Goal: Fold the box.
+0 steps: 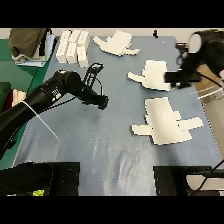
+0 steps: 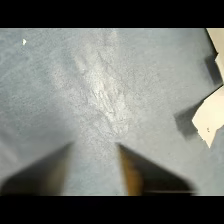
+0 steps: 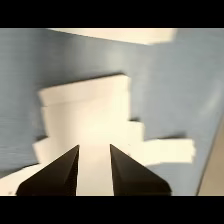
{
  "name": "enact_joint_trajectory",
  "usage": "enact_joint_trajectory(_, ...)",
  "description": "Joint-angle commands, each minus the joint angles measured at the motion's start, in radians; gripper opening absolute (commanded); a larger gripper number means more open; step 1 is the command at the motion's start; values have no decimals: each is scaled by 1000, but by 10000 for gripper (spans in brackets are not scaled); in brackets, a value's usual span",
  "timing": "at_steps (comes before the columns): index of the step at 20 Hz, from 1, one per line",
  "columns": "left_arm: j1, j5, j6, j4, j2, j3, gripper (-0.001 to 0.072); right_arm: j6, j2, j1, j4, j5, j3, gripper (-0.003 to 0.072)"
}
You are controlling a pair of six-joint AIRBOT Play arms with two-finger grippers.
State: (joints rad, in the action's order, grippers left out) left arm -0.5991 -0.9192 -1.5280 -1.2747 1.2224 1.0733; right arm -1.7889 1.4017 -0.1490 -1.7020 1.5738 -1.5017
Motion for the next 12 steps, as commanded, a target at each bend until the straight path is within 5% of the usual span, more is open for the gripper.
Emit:
enact_joint_trajectory(1, 0, 11, 16, 0, 0, 0, 693, 4, -88, 205, -148, 132, 161, 296)
enact_joint_trajectory(6, 3, 3, -18, 17, 0, 0, 692, 200, -131, 455, -23, -23, 460, 296)
enact_joint_trajectory(12, 42, -94, -17, 178, 0, 0, 692, 496, -43, 742, 218, -65, 440, 295)
